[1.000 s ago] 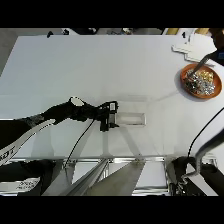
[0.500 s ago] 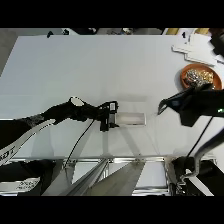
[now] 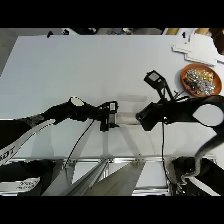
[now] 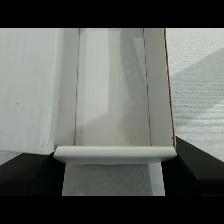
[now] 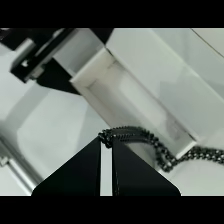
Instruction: Fold the box and place the chain.
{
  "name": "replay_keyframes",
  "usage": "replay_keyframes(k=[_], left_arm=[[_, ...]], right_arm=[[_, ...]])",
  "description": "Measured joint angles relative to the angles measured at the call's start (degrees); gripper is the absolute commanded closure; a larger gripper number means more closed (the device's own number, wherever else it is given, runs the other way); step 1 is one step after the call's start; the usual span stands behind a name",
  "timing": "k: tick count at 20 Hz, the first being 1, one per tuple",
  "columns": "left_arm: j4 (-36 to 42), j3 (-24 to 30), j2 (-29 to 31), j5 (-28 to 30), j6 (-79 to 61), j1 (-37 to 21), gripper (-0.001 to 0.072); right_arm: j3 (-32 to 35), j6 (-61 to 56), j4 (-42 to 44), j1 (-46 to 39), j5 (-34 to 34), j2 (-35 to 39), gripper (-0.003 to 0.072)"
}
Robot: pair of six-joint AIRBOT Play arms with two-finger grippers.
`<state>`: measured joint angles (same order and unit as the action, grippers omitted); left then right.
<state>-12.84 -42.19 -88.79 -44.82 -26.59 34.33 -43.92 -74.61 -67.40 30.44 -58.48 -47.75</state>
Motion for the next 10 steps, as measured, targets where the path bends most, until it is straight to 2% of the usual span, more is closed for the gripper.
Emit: replay_keyframes(k=[6, 9, 10], left_arm=[[0.00, 0.00, 0.00, 0.00, 0.02, 0.00, 0.0626], [0.00, 0.00, 0.00, 0.00, 0.00, 0.00, 0.0626], [0.00, 0.00, 0.00, 0.00, 0.00, 0.00, 0.0626]], right_arm=[[3.26, 0.42, -0.63, 1.09, 6.67, -8.31, 0.0663], [3.65, 1.88, -0.70, 2.51, 8.09, -11.50, 0.0474], [3.67, 2.25, -0.74, 2.89, 8.22, -12.04, 0.0463]])
